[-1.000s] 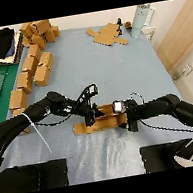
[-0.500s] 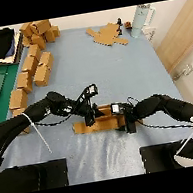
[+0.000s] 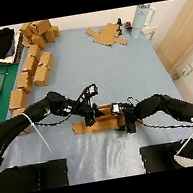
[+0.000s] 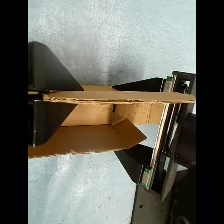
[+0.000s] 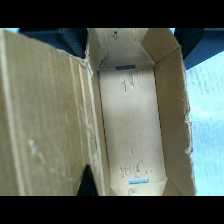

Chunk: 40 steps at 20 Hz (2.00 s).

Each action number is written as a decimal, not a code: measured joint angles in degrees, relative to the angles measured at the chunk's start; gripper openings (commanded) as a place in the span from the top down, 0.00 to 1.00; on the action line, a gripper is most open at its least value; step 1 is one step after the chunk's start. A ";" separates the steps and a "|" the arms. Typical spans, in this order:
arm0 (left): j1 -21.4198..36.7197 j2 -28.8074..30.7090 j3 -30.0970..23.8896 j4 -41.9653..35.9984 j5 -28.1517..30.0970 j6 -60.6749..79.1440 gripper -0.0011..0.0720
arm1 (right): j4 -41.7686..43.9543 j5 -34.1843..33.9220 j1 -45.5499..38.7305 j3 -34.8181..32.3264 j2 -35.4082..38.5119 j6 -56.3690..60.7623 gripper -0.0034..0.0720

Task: Fold the box.

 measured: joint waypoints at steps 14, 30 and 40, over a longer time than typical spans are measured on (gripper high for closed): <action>0.00 0.00 -0.02 0.09 -0.04 0.00 0.97 | -0.35 0.00 1.01 -0.04 -1.22 0.20 0.19; 0.00 0.00 -0.02 -0.04 0.02 0.00 0.97 | -2.91 -0.26 0.68 -0.11 -1.29 0.74 0.21; 0.00 0.00 -0.02 -0.02 0.02 -0.02 0.97 | -2.69 0.35 0.52 -0.98 -1.11 0.94 0.30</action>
